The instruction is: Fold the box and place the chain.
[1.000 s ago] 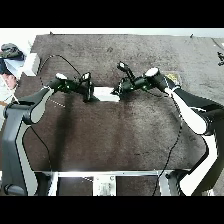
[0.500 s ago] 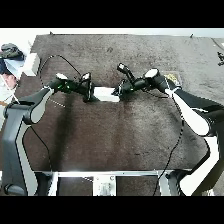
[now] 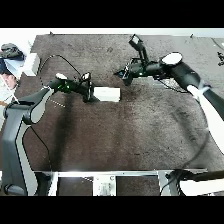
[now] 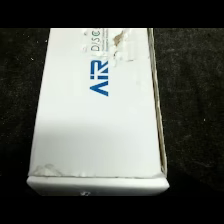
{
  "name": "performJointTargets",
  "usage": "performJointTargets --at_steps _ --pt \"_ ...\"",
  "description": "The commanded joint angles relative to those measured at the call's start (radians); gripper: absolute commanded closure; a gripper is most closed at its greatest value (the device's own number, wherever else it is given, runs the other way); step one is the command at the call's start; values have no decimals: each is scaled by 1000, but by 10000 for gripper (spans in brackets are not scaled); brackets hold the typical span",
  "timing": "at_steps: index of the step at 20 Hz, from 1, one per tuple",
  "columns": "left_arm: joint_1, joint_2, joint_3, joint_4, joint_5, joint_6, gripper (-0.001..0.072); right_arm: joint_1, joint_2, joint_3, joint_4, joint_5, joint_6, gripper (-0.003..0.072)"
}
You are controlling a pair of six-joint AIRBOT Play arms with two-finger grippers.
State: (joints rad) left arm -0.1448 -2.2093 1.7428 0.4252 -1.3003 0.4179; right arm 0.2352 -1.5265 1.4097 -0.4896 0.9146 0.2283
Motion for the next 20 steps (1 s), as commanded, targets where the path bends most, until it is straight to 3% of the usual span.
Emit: performJointTargets --at_steps 1,5,12,15,20 --pt "0 0 0 0 1 1 243 -5 228 -193 14 -226 39 680" --pt "0 0 0 0 2 1 243 -43 517 -536 16 -453 39 679" --pt "0 0 0 0 3 1 243 -63 961 -1040 17 -716 39 678" --pt "0 0 0 0 2 1 243 -63 1049 -1131 27 -758 39 678" --pt "0 0 0 0 0 1 243 -63 1061 -1138 26 -758 39 678"
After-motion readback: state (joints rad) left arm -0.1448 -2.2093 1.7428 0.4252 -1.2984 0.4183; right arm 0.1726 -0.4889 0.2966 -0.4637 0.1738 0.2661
